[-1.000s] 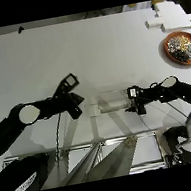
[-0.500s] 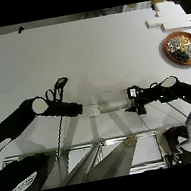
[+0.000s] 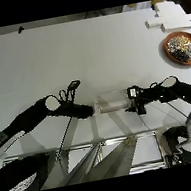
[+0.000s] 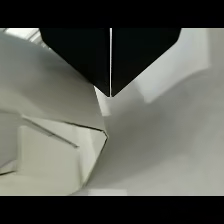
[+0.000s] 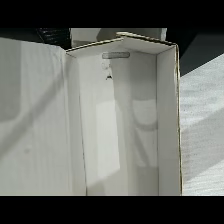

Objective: Fold the box and place the chain.

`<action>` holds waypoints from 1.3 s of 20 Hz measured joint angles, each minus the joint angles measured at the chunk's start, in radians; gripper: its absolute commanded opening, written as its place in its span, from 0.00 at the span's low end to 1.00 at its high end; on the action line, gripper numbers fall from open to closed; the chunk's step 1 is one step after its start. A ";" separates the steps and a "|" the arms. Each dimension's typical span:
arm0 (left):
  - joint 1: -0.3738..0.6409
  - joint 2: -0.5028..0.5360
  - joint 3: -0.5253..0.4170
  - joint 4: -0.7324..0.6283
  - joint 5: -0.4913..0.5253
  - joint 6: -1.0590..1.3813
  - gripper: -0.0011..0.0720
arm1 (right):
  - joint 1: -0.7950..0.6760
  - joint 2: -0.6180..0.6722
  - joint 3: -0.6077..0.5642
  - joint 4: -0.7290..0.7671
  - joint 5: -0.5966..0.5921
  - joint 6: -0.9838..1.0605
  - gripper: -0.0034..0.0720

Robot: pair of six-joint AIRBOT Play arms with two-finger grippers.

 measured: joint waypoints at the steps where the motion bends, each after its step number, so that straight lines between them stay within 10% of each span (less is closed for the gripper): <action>1: -0.007 0.004 0.013 -0.007 -0.003 0.007 0.03 | 0.000 0.000 0.000 0.000 0.000 0.000 0.59; 5: -0.027 0.014 0.055 -0.019 -0.013 0.019 0.22 | 0.000 0.000 0.000 0.000 0.000 0.000 0.59; 21: -0.044 0.016 0.101 -0.019 -0.033 0.023 0.23 | 0.000 0.000 0.000 0.000 0.000 0.000 0.59; 26: -0.058 -0.002 0.126 0.041 -0.033 -0.045 0.39 | 0.000 0.000 0.000 0.000 0.000 0.000 0.59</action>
